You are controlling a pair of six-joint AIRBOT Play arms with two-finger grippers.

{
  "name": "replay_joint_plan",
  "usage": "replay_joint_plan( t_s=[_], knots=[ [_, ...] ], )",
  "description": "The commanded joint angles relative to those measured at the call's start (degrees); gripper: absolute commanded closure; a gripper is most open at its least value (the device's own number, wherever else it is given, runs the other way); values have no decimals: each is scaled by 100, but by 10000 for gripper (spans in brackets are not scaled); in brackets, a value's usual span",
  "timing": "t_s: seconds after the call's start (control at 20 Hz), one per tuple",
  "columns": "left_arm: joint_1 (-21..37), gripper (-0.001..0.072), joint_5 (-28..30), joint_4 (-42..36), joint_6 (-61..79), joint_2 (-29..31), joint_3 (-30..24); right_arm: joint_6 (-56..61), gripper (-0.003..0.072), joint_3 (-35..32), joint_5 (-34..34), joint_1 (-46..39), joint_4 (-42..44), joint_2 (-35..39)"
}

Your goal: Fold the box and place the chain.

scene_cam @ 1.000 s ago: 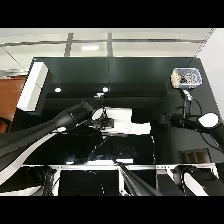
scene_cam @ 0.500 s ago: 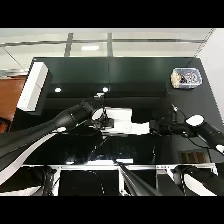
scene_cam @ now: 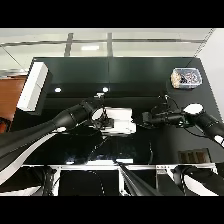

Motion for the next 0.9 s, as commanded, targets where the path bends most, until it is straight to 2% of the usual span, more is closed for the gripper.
replay_joint_plan(
  t_s=[0.0, 0.25, 0.65, 0.75, 0.85],
  knots=[
    [4, 680, -7, 2, 0, -4, -4, -59, 186, 74, 114, 181, 50, -7],
    [4, 681, -2, 2, 0, -4, -4, 420, 187, 74, -164, 527, -538, -7],
    [4, 681, -2, 0, 0, -4, -4, 1300, 200, 304, -968, 1303, -728, -105],
    [4, 681, 2, 2, 0, -4, -4, 1773, 200, 529, -1080, 1519, -1174, -166],
    [4, 680, 2, 0, 0, -4, -4, 2688, 200, 721, -1115, 1703, -2068, -203]
  ],
)
